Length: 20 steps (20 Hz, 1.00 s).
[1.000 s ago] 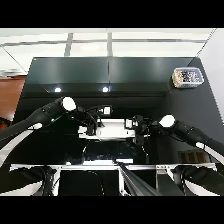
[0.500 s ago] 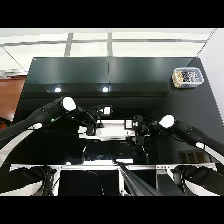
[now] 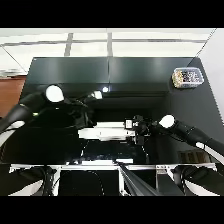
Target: Fold the box and place the chain.
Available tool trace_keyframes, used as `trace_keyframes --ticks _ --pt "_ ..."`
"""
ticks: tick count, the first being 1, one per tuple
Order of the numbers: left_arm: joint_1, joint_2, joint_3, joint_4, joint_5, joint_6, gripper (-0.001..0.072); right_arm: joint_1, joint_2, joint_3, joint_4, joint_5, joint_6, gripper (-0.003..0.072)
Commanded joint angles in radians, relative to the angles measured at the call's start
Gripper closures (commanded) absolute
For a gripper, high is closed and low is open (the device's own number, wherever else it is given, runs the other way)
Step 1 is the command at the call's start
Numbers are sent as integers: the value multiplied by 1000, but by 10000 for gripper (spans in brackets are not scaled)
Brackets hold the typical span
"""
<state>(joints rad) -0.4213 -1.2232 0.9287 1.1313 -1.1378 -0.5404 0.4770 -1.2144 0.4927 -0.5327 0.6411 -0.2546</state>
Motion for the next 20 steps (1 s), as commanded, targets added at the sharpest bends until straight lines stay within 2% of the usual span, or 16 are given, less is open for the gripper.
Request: trace_keyframes --ticks 1,2,3,4,7,8,10,12,14,15,17,18,20 --pt "82 115 -9 45 -167 -182 686 0 -1 -1 -3 3 0 232" --pt "100 143 -31 2 -208 -196 686 0 -1 -1 -3 3 0 233" --pt "114 171 -69 -78 -235 -212 687 0 -1 -1 -3 3 0 297" --pt "117 193 -118 -174 -233 -218 687 0 -1 -1 -3 4 0 434" --pt "87 209 -294 -524 -161 -170 685 1 -1 -1 -3 6 0 457" --pt "69 202 -342 -601 -107 -138 685 1 -1 -1 -3 6 0 457" --pt "32 179 -403 -694 68 -130 685 1 -1 -1 -3 6 0 457" --pt "13 164 -410 -789 240 -49 685 1 -1 -1 -2 6 0 457" --pt "14 163 -410 -980 390 108 684 1 -1 -1 -2 6 0 457" --pt "14 163 -408 -1016 479 144 685 1 -1 -1 -2 5 0 457" --pt "14 155 -402 -908 585 93 685 1 -1 -1 -2 6 0 457" --pt "15 140 -390 -808 578 16 685 1 -1 -1 -2 5 0 457" --pt "9 90 -348 -608 494 -90 685 1 -1 -1 -2 5 0 457"
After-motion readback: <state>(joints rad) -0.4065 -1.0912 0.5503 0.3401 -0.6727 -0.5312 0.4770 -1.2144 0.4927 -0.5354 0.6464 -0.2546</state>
